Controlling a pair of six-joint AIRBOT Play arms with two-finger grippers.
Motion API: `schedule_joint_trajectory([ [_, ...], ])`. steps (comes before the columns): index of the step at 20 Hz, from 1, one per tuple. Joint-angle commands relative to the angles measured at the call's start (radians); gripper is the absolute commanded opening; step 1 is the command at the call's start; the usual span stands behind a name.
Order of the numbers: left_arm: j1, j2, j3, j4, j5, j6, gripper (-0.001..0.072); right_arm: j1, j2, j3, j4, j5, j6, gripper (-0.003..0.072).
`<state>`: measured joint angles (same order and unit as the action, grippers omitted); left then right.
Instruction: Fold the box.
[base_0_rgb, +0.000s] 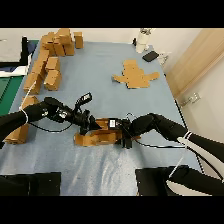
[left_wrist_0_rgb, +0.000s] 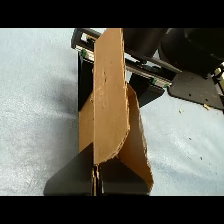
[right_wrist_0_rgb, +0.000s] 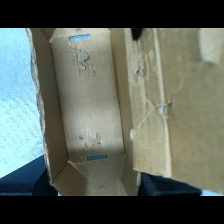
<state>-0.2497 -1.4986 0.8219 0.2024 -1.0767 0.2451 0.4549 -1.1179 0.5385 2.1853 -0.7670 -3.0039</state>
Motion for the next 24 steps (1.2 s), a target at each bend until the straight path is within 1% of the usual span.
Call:
schedule_joint_trajectory([
  [1,0.000,-0.001,0.000,0.000,0.001,0.000,0.0013,0.000,-0.001,0.000,0.000,-0.002,0.000,0.0574],
  [12,0.000,-0.001,0.000,0.000,0.001,0.000,0.0013,0.001,-0.015,0.000,-0.008,-0.001,0.000,0.0571],
  [13,0.000,-0.001,0.000,0.000,0.000,0.000,0.0013,0.001,-0.015,0.000,-0.008,-0.002,0.000,0.0512],
  [14,0.000,-0.001,0.000,0.000,0.000,0.000,0.0013,0.001,-0.015,0.000,-0.008,-0.002,0.000,0.0493],
  [17,0.000,-0.001,0.000,0.000,0.000,0.000,0.0013,0.001,-0.015,0.000,-0.008,-0.002,0.000,0.0514],
  [20,0.000,-0.001,0.000,-0.001,0.002,0.000,0.0013,0.001,-0.015,0.000,-0.008,-0.002,0.000,0.0514],
  [22,0.000,-0.001,0.001,-0.043,0.014,0.000,0.0013,0.001,-0.015,0.000,-0.008,-0.002,0.000,0.0514],
  [24,0.000,-0.001,0.000,-0.053,0.013,0.000,0.0013,0.001,-0.015,0.000,-0.008,-0.002,0.000,0.0514],
])
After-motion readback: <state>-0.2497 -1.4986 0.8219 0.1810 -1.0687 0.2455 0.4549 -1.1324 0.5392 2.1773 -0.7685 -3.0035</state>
